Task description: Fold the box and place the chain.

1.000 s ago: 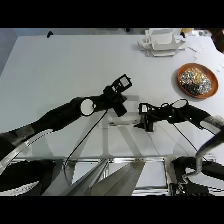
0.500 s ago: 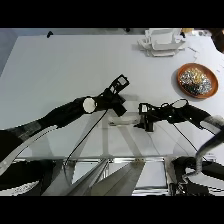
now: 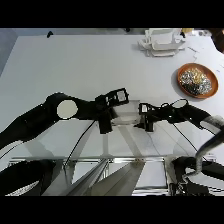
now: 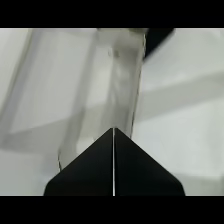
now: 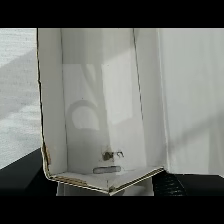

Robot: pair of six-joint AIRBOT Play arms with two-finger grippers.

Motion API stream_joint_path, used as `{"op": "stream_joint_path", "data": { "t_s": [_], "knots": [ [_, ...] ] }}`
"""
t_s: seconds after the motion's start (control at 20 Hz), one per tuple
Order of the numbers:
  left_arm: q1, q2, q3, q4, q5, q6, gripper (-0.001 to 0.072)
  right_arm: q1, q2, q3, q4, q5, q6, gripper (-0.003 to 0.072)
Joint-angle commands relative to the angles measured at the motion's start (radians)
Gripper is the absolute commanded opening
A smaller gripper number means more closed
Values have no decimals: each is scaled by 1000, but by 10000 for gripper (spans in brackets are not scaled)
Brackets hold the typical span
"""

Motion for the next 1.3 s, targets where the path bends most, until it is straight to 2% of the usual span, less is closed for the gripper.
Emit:
{"op": "stream_joint_path", "data": {
  "t_s": [0.0, 0.2, 0.45, 0.55, 0.6, 0.7, 0.8, 0.85, 1.05, 1.25],
  "knots": [
    [0, -17, -4, 133, -124, -74, 7, 0, 1, 0, 0, 0, 0, 406],
    [1, -102, -4, 154, -128, -75, 7, 0, 1, 0, 0, 0, 0, 406],
    [103, -188, -24, 164, -73, -60, 22, 0, 1, 0, 0, 0, 0, 406],
    [141, -188, -48, 160, -41, 44, 179, 0, 1, 0, 0, 0, 0, 406],
    [162, -188, -60, 141, -42, 142, 226, 0, 1, 0, 0, 0, 0, 406],
    [188, -188, -79, 105, -42, 327, 231, 0, 1, 0, 0, 0, 0, 406],
    [193, -188, -81, 71, -40, 414, 245, 0, 1, 0, 0, 0, 0, 406],
    [192, -188, -81, 45, -27, 441, 336, 0, 1, 0, 0, 0, 0, 406],
    [164, -192, -81, -48, 83, 557, 350, 0, 1, 0, 0, 0, 0, 406],
    [150, -220, -81, -48, 71, 564, 348, 0, 1, 0, 0, 0, 0, 406]
  ]
}}
